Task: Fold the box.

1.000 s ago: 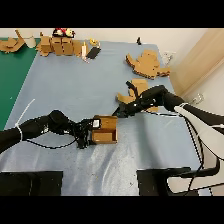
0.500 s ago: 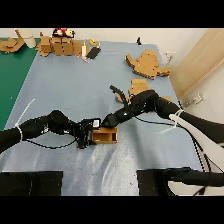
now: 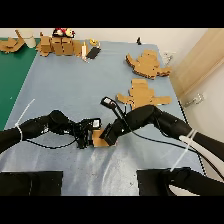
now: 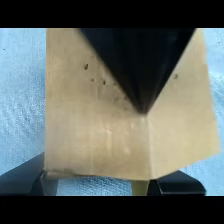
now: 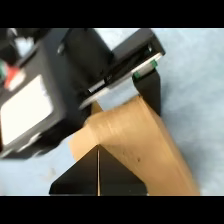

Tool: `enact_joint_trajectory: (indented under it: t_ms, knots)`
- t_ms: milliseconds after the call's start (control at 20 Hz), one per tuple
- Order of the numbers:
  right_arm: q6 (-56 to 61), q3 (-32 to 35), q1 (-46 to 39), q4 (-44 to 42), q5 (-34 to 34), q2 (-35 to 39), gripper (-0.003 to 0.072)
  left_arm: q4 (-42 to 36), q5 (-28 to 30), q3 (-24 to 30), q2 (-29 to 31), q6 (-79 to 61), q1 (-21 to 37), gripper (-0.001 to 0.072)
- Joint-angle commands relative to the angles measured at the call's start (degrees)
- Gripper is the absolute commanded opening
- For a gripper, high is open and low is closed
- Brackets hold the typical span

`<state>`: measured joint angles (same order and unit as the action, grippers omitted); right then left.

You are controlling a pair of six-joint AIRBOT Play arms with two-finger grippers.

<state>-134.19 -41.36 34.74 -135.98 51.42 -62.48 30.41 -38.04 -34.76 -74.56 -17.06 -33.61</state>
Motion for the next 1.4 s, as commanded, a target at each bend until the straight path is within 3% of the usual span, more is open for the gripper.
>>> enact_joint_trajectory:
  t_ms: [0,300,550,600,800,1150,1350]
  knots:
    - [5.1,1.9,5.3,13.6,-9.0,5.6,0.0001,0.0,0.0,0.0,0.0,0.0,0.0,0.0529]
    - [7.1,6.6,11.4,24.3,-13.3,13.0,0.0011,0.0,0.0,0.0,0.0,0.0,0.0,0.053]
    - [2.7,6.7,11.4,24.4,-14.1,12.9,0.0429,0.0,0.0,0.0,0.0,0.0,0.0,0.0529]
    - [1.3,6.7,11.4,24.4,-14.1,12.9,0.0449,0.0,0.0,0.0,0.0,0.0,0.0,0.0529]
    - [-2.1,6.7,11.4,25.5,-13.9,11.8,0.0486,0.0,0.0,0.0,0.0,0.0,0.0,0.0529]
    - [-10.9,6.7,11.5,25.4,-14.2,10.1,0.0486,0.0,0.0,0.0,0.0,0.0,0.0,0.0529]
    - [-8.5,6.8,15.1,33.7,-17.2,10.1,0.0485,0.0,0.0,0.0,0.0,0.0,0.0,0.0529]
